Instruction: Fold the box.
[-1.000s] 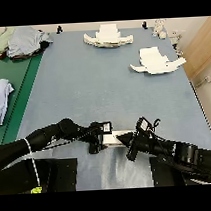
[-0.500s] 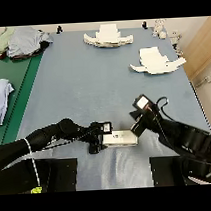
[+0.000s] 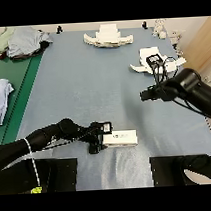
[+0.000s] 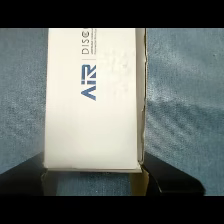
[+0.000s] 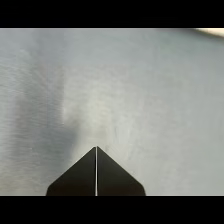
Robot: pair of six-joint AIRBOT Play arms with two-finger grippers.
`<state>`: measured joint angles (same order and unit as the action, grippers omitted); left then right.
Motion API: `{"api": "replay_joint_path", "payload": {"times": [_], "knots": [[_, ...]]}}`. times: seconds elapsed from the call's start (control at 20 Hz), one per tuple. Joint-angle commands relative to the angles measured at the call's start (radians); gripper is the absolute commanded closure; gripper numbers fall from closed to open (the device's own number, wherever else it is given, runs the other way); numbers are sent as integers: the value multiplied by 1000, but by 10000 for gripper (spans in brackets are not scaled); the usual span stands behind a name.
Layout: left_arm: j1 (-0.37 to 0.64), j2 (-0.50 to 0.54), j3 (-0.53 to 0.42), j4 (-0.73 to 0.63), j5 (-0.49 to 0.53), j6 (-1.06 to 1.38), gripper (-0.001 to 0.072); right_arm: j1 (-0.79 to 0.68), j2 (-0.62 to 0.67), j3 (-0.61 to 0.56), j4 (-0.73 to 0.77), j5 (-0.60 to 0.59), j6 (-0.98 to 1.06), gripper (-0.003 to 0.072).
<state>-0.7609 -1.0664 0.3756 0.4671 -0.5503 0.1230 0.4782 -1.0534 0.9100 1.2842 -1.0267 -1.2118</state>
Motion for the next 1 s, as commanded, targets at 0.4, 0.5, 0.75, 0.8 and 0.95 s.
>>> {"api": "replay_joint_path", "payload": {"times": [0.4, 0.5, 0.75, 0.8, 0.95], "knots": [[0, 1, 0, 0, 2, 0, 187, -166, -231, 127, 249, -134, -108, 681], [0, 2, 1, 0, 2, -12, 187, -166, -230, 127, 253, -143, -106, 681], [67, 47, 32, 4, 0, -190, 187, -166, -230, 127, 253, -142, -106, 681], [104, 77, 36, 7, 1, -223, 187, -166, -230, 127, 253, -142, -106, 681], [270, 178, 38, 92, 0, -385, 187, -166, -230, 127, 253, -142, -106, 681]]}}
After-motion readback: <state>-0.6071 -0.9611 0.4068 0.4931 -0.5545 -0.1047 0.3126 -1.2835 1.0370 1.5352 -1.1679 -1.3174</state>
